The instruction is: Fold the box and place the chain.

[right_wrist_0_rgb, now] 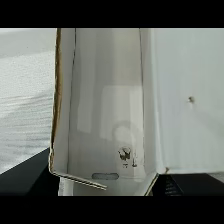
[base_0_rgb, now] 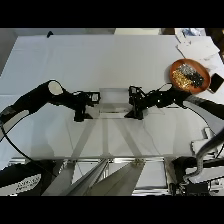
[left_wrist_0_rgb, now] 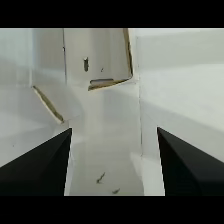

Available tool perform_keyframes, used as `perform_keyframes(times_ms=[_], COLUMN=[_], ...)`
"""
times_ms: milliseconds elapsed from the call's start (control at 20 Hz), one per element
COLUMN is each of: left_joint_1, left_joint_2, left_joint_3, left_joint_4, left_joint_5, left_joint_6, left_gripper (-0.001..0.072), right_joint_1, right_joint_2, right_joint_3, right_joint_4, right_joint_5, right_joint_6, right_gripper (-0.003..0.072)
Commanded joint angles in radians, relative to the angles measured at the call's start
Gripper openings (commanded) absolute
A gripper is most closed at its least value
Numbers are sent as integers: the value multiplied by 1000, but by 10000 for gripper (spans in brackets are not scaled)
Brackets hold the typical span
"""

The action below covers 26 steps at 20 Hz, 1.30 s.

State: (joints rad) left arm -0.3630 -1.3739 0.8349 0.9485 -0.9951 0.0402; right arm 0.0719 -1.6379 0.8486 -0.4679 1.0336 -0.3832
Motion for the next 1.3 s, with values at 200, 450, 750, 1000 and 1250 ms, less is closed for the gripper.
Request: perform_keyframes(times_ms=[200, 450, 750, 1000, 1250], left_joint_1=[-21, -21, -25, -25, -25], left_joint_2=[-27, -27, -39, -64, -64], left_joint_3=[-6, -6, -6, -6, -6], left_joint_4=[-67, -114, -153, -202, -310], left_joint_5=[74, 72, 103, 115, 161], left_joint_6=[72, 73, 121, 121, 121], left_gripper=[553, 342, 332, 132, 137], right_joint_1=[1, 1, 1, 1, 1], right_joint_2=[0, 0, 0, 0, 0], right_joint_3=[1, 1, 1, 1, 1], right_joint_4=[0, 0, 0, 0, 0], right_joint_5=[0, 0, 0, 0, 0], right_joint_6=[0, 0, 0, 0, 0], right_gripper=[456, 456, 456, 456, 456])
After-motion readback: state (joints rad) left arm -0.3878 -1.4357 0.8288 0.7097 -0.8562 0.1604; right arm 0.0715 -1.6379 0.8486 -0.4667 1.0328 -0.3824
